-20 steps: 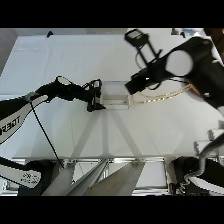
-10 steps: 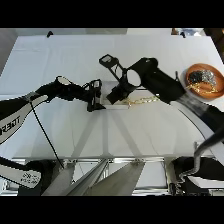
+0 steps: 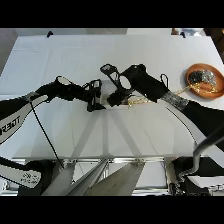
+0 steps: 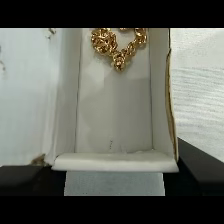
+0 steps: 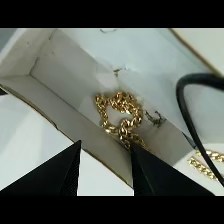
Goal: Fold the box and place the chain.
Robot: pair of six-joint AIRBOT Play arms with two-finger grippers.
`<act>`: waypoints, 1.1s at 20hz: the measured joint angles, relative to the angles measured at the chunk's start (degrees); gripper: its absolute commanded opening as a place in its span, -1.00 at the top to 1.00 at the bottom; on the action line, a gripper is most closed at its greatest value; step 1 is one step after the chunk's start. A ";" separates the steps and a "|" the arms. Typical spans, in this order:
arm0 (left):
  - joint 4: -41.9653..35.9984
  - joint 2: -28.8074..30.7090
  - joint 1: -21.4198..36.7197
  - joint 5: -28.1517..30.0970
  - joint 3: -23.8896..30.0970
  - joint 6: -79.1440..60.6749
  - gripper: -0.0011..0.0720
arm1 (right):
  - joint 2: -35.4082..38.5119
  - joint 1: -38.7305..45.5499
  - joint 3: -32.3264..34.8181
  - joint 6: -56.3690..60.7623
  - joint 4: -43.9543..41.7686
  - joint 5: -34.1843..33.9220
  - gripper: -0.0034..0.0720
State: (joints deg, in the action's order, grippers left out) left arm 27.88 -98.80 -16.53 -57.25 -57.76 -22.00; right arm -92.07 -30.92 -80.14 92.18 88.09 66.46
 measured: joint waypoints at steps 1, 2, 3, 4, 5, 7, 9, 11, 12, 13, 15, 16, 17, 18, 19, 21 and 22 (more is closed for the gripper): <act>0.02 0.00 0.00 0.02 0.00 0.00 0.58 | 0.72 0.24 -0.02 -0.57 0.13 0.55 0.00; 0.02 0.00 0.00 0.02 0.00 -0.02 0.58 | 1.68 0.76 -0.02 -1.01 0.15 1.22 0.00; 0.02 0.00 0.00 0.02 0.00 0.00 0.58 | 2.99 1.64 -0.02 -1.44 0.44 1.86 0.00; 0.02 0.00 0.00 0.02 0.00 0.00 0.58 | 4.39 2.67 -0.02 -1.75 0.61 2.29 0.00; 0.02 0.00 0.00 0.02 0.00 0.00 0.58 | 5.90 4.07 -0.02 -2.01 0.57 3.10 0.00; 0.02 0.00 0.00 0.02 0.00 0.00 0.58 | 8.81 7.80 -0.07 -2.21 0.70 4.57 0.00; 0.02 0.00 0.00 0.02 0.00 -0.02 0.58 | 10.95 12.57 -0.07 -2.43 0.85 6.40 -0.01; 0.02 0.00 0.00 0.00 0.00 0.00 0.58 | 12.26 18.14 -0.07 -2.49 0.85 8.15 -0.01; 0.02 0.00 0.00 0.00 0.00 -0.02 0.58 | 12.68 21.11 -0.07 -2.54 1.29 8.96 -0.01; 0.02 0.00 0.00 0.00 0.00 -0.02 0.58 | 12.96 23.87 -0.07 -2.60 1.64 9.73 -0.01; 0.00 0.00 0.00 0.02 0.00 -0.02 0.58 | 13.31 29.44 -0.04 -2.62 2.34 10.54 -0.02; 0.02 0.00 0.00 0.00 0.00 0.00 0.58 | 13.40 32.11 -0.04 -2.64 2.62 10.56 -0.07; 0.02 0.00 0.00 0.02 0.00 0.00 0.58 | 13.42 35.06 -0.04 -2.62 2.95 10.47 -0.34; 0.02 0.00 0.00 0.02 0.00 -0.02 0.58 | 13.33 38.01 -0.07 -2.64 3.17 10.14 -0.43; 0.02 0.00 0.00 0.02 0.00 0.00 0.58 | 13.03 40.74 -0.07 -2.62 3.30 9.79 -0.44; 0.02 0.00 0.00 0.02 0.00 -0.02 0.58 | 11.85 46.31 -0.07 -2.43 3.15 9.03 -0.50; 0.02 0.00 0.00 0.02 0.00 0.00 0.58 | 10.86 49.09 -0.07 -2.36 2.60 8.28 -0.50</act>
